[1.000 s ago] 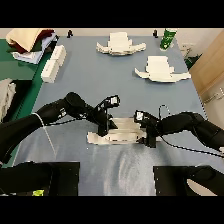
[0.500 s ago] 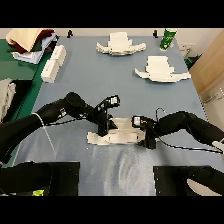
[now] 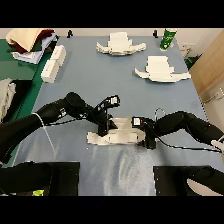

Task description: Fold the box.

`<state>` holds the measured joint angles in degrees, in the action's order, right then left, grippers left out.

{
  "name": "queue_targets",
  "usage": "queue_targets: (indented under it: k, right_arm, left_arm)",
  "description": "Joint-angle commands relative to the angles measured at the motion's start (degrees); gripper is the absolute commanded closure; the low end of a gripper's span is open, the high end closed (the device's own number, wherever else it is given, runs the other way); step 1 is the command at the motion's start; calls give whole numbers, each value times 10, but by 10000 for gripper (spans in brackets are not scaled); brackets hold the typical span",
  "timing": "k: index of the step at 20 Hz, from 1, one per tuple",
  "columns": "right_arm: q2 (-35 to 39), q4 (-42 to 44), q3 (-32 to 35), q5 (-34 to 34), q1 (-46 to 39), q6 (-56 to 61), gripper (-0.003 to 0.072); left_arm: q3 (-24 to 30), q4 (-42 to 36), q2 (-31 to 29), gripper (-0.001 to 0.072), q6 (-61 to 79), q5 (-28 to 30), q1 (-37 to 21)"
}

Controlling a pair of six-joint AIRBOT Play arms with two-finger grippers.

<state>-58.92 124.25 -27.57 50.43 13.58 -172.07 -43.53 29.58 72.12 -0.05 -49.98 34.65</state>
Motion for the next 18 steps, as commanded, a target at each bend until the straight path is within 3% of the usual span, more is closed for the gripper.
queue_targets:
  k: [1,3,5,7,10,13,15,18]
  right_arm:
    - [0,-8,0,-3,0,0,67]
    - [0,-8,0,-5,0,0,68]
    - [0,-8,0,-5,0,0,172]
    - [0,-8,0,-7,1,0,178]
    - [0,-6,0,-7,1,0,94]
    - [0,1,0,-7,1,0,89]
    - [9,7,0,-9,1,0,-27]
    - [21,16,0,-16,1,0,-27]
  left_arm:
    - [0,0,0,696,0,0,0]
    - [0,0,0,696,0,0,0]
    - [0,0,0,696,0,0,0]
    - [0,0,0,696,0,0,0]
    - [0,0,0,696,0,0,0]
    - [0,0,0,696,0,0,0]
    - [0,0,0,696,0,0,0]
    - [0,0,0,696,0,0,0]
